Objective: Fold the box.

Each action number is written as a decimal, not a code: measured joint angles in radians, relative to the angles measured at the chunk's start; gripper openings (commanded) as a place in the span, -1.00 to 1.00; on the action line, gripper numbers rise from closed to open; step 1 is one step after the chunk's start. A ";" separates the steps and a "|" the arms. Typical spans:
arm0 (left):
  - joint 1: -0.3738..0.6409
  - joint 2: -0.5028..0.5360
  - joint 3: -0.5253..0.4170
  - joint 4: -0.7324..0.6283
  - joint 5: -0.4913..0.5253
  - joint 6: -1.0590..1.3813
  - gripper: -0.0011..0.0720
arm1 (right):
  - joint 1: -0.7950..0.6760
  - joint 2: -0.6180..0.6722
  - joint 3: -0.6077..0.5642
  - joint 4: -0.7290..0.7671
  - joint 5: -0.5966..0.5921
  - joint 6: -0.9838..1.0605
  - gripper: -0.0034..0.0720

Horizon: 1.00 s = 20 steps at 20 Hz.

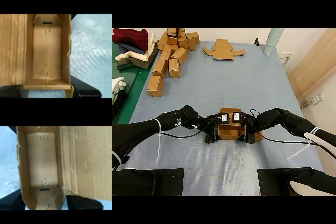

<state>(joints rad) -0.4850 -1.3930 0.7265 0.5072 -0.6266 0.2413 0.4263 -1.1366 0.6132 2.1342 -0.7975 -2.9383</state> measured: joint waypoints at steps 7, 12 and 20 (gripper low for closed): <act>0.000 0.000 0.000 0.000 0.001 0.001 0.13 | -0.047 0.130 0.002 -0.203 -0.119 0.249 0.96; 0.000 0.000 0.000 0.002 -0.003 0.002 0.13 | -0.069 0.242 0.002 -0.270 -0.300 0.507 0.94; 0.000 0.000 0.000 0.002 -0.003 0.002 0.12 | -0.062 0.278 -0.005 -0.043 -0.329 1.125 0.94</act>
<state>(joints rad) -0.4850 -1.3930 0.7265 0.5087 -0.6296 0.2428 0.3641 -0.8589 0.6086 2.0907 -1.1263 -1.8133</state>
